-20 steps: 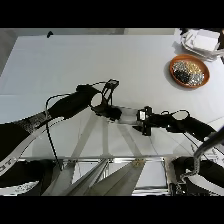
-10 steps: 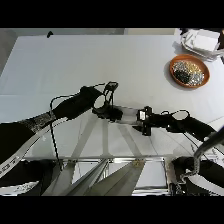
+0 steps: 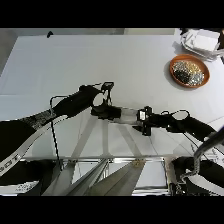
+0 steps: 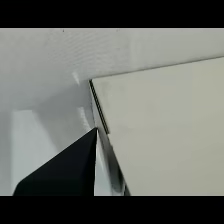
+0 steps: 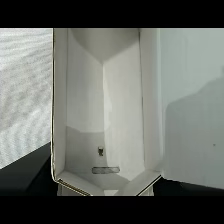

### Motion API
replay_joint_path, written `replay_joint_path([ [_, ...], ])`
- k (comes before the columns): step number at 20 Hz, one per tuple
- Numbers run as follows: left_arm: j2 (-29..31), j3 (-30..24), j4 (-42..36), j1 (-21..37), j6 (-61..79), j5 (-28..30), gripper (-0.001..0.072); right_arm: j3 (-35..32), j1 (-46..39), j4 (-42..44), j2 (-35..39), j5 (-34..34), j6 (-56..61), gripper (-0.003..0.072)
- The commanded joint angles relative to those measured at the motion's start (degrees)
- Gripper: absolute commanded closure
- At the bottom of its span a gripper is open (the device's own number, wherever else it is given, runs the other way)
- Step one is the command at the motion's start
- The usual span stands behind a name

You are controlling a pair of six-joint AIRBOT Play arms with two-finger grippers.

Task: Fold the box and place the chain.

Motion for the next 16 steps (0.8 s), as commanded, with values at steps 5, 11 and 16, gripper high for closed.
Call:
replay_joint_path([
  [5,-7.32,8.61,3.1,-0.74,0.39,-12.63,0.0497,-0.02,0.0,-0.02,0.0,0.0,0.02,0.0345],
  [11,-8.52,9.44,4.13,-1.05,-0.24,-12.28,0.0512,-0.02,0.0,0.0,0.0,0.0,0.02,0.0345],
  [16,-8.52,9.44,3.89,-1.33,-0.28,-11.61,0.0708,-0.02,0.02,0.0,0.0,0.0,0.02,0.0345],
])
